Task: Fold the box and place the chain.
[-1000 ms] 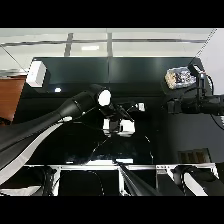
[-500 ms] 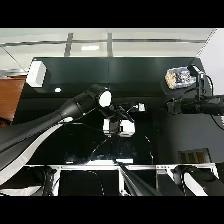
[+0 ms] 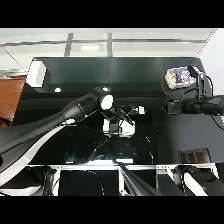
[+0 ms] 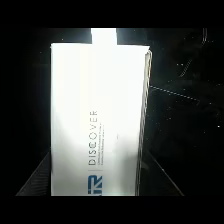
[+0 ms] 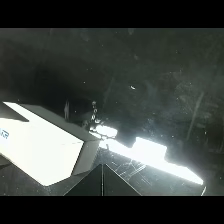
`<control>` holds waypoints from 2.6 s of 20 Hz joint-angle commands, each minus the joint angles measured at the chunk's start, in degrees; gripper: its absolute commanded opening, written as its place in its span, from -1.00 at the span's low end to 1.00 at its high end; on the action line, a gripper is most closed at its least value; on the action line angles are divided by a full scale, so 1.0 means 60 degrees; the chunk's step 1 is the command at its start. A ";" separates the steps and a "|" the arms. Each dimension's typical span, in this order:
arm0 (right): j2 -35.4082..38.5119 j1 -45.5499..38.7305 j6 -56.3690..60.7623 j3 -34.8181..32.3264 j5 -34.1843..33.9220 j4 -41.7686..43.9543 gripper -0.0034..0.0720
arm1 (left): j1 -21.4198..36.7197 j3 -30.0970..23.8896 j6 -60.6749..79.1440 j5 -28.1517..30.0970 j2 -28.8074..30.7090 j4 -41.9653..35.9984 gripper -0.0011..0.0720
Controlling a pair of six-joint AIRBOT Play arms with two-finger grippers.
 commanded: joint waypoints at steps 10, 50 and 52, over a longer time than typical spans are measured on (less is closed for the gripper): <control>0.0007 -0.0007 0.0080 0.0004 0.0076 -0.0058 -0.87 | 0.0860 0.0674 -0.2936 -0.0474 0.0514 0.2830 -0.07; -0.0029 0.0962 0.0780 -0.0102 -0.2579 -0.0069 -0.87 | 1.1715 0.6517 -0.7555 -0.4386 -0.1209 0.0047 -0.87; -0.0029 0.1319 0.0754 -0.0280 -0.3180 -0.0229 -0.87 | 1.1632 0.6266 -0.7173 -0.4838 -0.0382 -0.1009 -0.91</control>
